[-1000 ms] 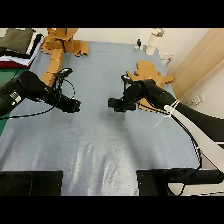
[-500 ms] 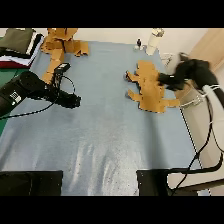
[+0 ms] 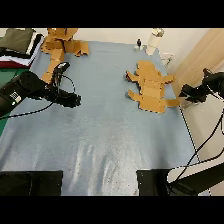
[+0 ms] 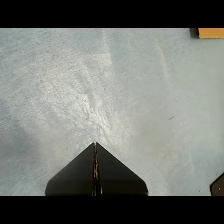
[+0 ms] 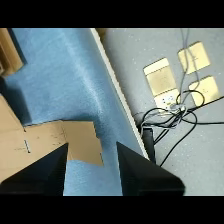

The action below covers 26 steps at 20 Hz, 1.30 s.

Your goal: Fold the box.

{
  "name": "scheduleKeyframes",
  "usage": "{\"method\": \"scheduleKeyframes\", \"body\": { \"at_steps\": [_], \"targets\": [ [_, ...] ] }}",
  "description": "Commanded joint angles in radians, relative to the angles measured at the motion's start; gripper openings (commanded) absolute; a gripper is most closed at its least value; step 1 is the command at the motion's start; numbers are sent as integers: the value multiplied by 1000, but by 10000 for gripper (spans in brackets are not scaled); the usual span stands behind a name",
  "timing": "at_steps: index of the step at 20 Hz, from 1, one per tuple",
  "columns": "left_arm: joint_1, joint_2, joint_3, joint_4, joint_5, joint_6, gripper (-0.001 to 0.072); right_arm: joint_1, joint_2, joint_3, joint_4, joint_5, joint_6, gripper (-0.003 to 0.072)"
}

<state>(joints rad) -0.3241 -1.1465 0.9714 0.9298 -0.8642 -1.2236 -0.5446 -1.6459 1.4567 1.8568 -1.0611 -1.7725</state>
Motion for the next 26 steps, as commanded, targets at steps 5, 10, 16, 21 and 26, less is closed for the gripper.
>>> {"method": "scheduleKeyframes", "body": {
  "at_steps": [5,10,16,21,26],
  "targets": [
    [-1,0,0,-21,-1,0,14,-9,-94,2,146,-117,-182,411],
    [-1,0,0,-60,-8,0,15,39,-97,3,226,-210,-291,1],
    [2,0,0,-106,-96,0,528,156,-35,-26,267,-386,-238,-3],
    [2,1,0,-107,-212,-5,592,224,227,-330,270,-313,-179,-3],
    [2,0,0,-107,-264,2,591,380,509,-713,272,-160,-126,1]
  ]
}}
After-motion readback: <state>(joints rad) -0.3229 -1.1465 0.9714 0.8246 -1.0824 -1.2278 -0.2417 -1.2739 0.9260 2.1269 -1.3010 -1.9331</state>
